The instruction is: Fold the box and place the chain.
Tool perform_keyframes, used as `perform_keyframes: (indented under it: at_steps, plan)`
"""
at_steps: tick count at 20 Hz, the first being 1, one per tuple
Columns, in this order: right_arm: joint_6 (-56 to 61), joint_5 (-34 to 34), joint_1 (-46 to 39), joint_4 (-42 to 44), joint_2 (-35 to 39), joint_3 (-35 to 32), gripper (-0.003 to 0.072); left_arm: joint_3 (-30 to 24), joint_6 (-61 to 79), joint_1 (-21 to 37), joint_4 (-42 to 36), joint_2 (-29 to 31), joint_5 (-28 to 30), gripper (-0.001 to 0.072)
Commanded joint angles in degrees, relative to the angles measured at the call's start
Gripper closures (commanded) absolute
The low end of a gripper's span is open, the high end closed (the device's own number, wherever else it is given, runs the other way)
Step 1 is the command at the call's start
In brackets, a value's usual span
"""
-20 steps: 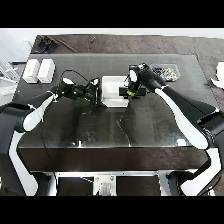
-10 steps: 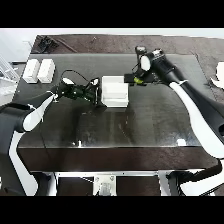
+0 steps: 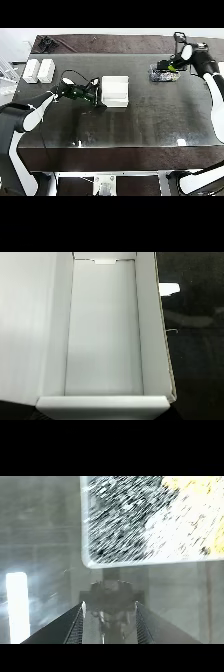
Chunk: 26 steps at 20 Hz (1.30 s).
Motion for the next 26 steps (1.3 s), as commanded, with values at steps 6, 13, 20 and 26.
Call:
perform_keyframes:
  at_steps: [6,13,20,26]
  plan:
    - [-29.5,-0.9,-6.8,12.5,-13.4,11.5,0.0312,0.0,0.0,0.0,0.0,0.0,0.0,0.0186]
    - [-39.8,1.0,-6.1,17.9,-16.9,14.1,0.0333,0.0,0.0,0.0,0.0,0.0,0.1,0.0186]
    - [-41.0,3.4,-5.0,17.9,-18.4,14.1,0.0371,0.0,0.0,0.0,0.0,0.0,0.2,0.0186]
    - [-41.0,3.3,-4.7,17.8,-20.6,14.3,0.0455,0.0,0.0,0.0,0.0,0.0,0.2,0.0185]
